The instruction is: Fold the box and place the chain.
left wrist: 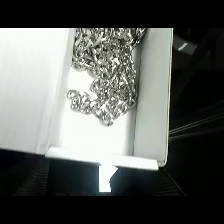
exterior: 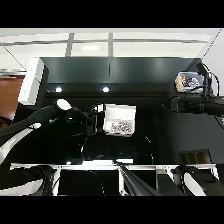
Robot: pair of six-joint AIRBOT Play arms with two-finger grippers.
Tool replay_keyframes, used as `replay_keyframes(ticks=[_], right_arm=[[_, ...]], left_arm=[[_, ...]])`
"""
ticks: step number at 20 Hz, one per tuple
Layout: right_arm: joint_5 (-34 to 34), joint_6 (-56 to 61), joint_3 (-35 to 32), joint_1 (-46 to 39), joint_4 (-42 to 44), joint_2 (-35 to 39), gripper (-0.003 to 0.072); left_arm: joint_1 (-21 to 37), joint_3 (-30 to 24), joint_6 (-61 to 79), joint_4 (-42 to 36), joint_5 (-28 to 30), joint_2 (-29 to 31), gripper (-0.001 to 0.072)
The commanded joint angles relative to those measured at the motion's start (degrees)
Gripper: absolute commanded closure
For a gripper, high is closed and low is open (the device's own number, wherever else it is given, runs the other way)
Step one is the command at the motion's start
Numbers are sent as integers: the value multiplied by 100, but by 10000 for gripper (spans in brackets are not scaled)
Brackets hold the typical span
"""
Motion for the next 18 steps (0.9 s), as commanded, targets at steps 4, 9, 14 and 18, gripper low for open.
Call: replay_keyframes(ticks=[4, 9, 14, 18], right_arm=[[-2, -2, -2, -4, 0, 2, 405], [-155, 275, -31, 282, 13, -87, 191], [-1871, 398, 212, 1386, 555, -1290, -19], [-2509, -297, 839, 2055, 586, -2677, -17]], left_arm=[[-181, 17, 116, -70, 55, -15, 157], [-184, 17, 116, -52, 57, -15, 358], [-184, 17, 116, -52, 55, -15, 357], [-184, 17, 116, -55, 57, -15, 357]])
